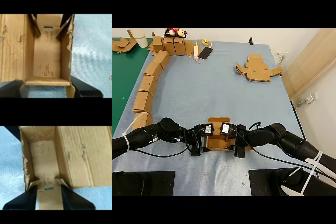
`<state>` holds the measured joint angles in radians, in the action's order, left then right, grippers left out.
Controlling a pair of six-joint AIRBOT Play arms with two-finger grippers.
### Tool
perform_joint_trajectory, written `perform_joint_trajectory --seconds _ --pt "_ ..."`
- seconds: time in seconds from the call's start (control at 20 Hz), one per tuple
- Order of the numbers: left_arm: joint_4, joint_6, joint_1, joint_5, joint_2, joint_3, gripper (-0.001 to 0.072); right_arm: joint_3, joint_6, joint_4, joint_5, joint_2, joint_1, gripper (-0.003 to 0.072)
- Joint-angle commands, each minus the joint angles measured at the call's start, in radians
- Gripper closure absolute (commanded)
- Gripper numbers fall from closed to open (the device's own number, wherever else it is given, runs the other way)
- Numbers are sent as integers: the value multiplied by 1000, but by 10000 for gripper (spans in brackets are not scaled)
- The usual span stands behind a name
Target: Fold the box.
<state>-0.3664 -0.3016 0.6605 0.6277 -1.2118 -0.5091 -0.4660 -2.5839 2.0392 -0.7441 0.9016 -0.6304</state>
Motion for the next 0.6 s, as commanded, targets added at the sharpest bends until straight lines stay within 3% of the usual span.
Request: perform_joint_trajectory --seconds 0.0,0.55 --pt "-1 -1 0 1 0 -1 113 0 -10 2 1 24 -2 224" --pt "-1 -1 0 1 0 -1 113 0 -61 11 17 27 -1 221"
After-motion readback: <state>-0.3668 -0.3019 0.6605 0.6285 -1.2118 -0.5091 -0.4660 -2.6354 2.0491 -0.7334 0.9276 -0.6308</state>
